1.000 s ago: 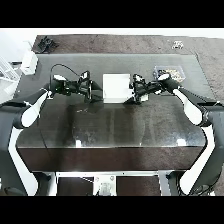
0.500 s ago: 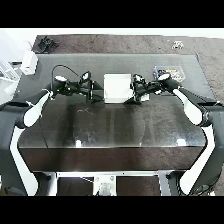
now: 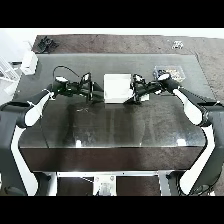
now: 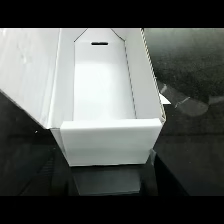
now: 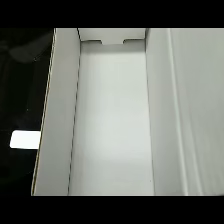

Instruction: Fold the box and place the chain.

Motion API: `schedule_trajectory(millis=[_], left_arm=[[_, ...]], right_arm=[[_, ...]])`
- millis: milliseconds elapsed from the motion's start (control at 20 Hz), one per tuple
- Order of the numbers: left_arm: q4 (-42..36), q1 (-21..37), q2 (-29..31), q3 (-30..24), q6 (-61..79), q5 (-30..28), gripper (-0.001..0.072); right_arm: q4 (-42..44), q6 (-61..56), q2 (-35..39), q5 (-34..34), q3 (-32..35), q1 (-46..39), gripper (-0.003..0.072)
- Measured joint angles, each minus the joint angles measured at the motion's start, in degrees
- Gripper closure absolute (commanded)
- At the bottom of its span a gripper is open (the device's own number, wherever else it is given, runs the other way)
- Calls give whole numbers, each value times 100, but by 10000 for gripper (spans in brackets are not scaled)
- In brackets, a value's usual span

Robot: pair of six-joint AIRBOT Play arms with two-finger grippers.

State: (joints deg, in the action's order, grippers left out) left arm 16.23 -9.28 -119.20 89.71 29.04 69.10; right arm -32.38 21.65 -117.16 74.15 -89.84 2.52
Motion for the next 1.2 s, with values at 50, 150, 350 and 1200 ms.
schedule_trajectory(millis=[50, 150, 350, 1200], left_arm=[[2, -2, -4, 0, -4, 2, -10], [2, 0, -7, 0, -61, 15, -10], [-31, 0, -11, 0, -247, 46, -10], [-426, -96, -269, 0, -188, -39, -10]], right_arm=[[-2, 0, 0, 0, 0, 0, 56], [-2, 0, 0, 0, 0, 0, 56], [-2, 0, 0, 0, 0, 0, 56], [-2, -2, 0, -15, -2, -4, 56]])
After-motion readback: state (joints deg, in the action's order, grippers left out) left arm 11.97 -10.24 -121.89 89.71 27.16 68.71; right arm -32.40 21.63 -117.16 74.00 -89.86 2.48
